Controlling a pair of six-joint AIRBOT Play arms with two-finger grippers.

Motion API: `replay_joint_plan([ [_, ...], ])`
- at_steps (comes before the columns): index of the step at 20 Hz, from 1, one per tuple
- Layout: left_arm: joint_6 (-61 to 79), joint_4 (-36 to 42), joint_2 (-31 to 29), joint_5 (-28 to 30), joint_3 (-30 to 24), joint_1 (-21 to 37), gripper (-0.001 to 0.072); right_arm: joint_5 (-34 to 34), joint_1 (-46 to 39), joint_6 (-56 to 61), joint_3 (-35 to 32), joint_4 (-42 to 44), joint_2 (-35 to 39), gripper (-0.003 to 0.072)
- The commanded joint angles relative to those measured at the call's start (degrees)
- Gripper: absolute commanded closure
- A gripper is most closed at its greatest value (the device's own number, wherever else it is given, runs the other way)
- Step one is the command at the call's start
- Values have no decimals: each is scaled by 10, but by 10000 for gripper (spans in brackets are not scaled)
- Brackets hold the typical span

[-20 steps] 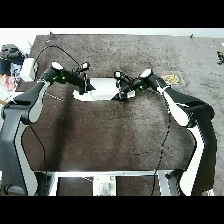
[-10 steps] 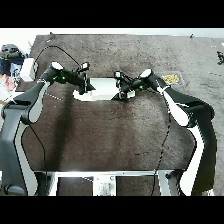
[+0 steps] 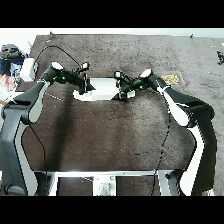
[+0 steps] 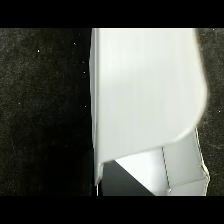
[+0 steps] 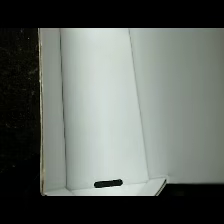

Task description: Fold the box and place the chain.

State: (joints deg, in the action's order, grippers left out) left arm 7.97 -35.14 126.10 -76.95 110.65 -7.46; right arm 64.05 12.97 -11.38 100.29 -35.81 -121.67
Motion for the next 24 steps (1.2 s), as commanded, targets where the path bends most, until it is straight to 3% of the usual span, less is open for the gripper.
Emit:
replay_joint_plan([
  [1,0,2,0,0,0,0,698,0,1,0,1,0,0,244],
  [7,-1,14,0,-7,0,0,694,0,1,0,1,0,0,244],
  [8,-5,17,0,-11,0,0,490,0,1,0,1,0,0,244],
  [9,-10,25,-1,-17,1,1,360,0,1,0,1,0,0,244],
  [12,-22,30,-11,-42,1,9,353,0,1,0,1,0,0,244],
  [17,-51,34,-56,-106,1,62,353,0,1,0,1,0,0,244],
  [21,-71,127,-75,-195,1,91,358,0,1,0,1,0,0,244],
  [22,-81,135,-74,-209,1,89,464,0,1,0,1,0,0,243],
  [23,-84,131,-74,-216,1,85,659,0,0,0,1,0,0,244],
  [24,-84,129,-73,-216,1,78,698,0,0,0,1,0,0,243],
])
